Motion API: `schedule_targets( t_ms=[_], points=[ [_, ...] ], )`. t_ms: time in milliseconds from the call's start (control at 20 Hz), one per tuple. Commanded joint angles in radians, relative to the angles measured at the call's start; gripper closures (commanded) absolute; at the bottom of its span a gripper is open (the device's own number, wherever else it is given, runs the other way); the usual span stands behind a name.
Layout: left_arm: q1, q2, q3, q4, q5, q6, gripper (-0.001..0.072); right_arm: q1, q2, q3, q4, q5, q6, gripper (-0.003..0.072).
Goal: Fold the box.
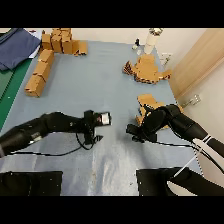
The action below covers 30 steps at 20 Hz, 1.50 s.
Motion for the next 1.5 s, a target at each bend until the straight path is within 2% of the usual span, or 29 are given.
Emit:
schedule_targets(
  t_ms=[0, 100, 200, 300, 400, 550, 650, 750, 900, 1100, 1300, 1450],
  points=[
    [0.053, 0.177, 0.057, 0.089, 0.001, -0.381, 0.0038, 0.0, -0.001, 0.005, 0.032, 0.066, 0.005, 0.068],
    [0.163, 0.287, 0.081, 0.186, -0.101, -0.76, 0.0038, -0.012, -0.001, 0.062, 0.071, 0.069, -0.056, 0.068],
    [0.302, 0.343, 0.084, 0.353, -0.32, -1.049, 0.0038, -0.071, -0.001, 0.198, 0.08, 0.016, -0.156, 0.0676],
    [0.437, 0.344, 0.08, 0.46, -0.529, -1.214, 0.0037, -0.188, -0.001, 0.366, 0.064, -0.067, -0.217, 0.0443],
    [0.548, 0.343, 0.065, 0.462, -0.613, -1.297, 0.0037, -0.348, -0.006, 0.515, -0.008, -0.165, -0.255, 0.0269],
    [0.624, 0.344, 0.065, 0.461, -0.615, -1.379, 0.0038, -0.637, -0.063, 0.625, -0.13, -0.34, -0.36, 0.0263],
    [0.628, 0.343, 0.065, 0.455, -0.606, -1.381, 0.0038, -0.797, -0.109, 0.624, -0.135, -0.35, -0.472, 0.0262],
    [0.627, 0.343, 0.065, 0.418, -0.584, -1.382, 0.0038, -0.897, -0.17, 0.624, -0.135, -0.291, -0.564, 0.0262],
    [0.627, 0.343, 0.065, 0.382, -0.557, -1.382, 0.0038, -0.949, -0.282, 0.625, -0.139, -0.188, -0.705, 0.023],
    [0.627, 0.343, 0.065, 0.354, -0.525, -1.384, 0.0038, -0.953, -0.441, 0.647, -0.146, -0.024, -0.729, 0.023],
    [0.627, 0.343, 0.065, 0.298, -0.525, -1.388, 0.0037, -0.952, -0.599, 0.747, -0.106, -0.077, -0.784, 0.023],
    [0.627, 0.343, 0.065, 0.295, -0.528, -1.41, 0.0037, -0.952, -0.649, 0.78, -0.055, -0.099, -0.847, 0.023]
  ],
)
